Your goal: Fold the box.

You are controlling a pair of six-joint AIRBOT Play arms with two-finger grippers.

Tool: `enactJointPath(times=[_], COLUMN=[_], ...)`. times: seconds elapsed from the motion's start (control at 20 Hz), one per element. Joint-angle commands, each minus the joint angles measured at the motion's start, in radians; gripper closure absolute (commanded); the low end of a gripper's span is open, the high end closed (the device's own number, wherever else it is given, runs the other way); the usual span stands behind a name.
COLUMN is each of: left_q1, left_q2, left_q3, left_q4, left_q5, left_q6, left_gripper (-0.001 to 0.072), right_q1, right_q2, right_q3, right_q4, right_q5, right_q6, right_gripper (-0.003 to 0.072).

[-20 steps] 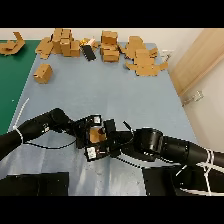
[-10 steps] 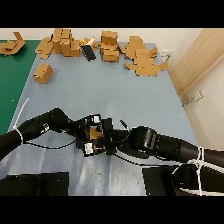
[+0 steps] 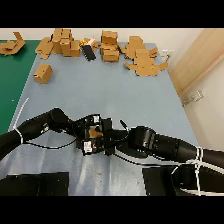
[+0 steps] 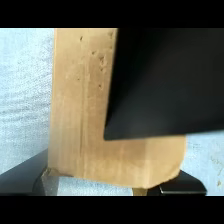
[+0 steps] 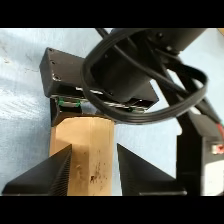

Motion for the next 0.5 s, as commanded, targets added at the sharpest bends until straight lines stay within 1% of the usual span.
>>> enactJointPath(times=[0.0,0.15,0.45], left_q1=[0.000,0.000,0.000], left_q2=[0.001,0.001,0.001], left_q3=[0.001,0.001,0.001], left_q4=[0.000,-0.001,-0.001], left_q5=[0.001,0.001,0.001], left_q6=[0.000,0.000,0.000], left_gripper=[0.0299,0.0300,0.0300], right_q1=[0.001,-0.001,-0.038], right_q2=[0.016,0.045,0.052], right_q3=[-0.002,-0.002,-0.009], right_q4=[0.021,0.014,0.011], right_q5=[-0.101,-0.165,-0.167], right_q6=[0.002,0.002,0.002], right_gripper=[0.0244,0.0244,0.0245])
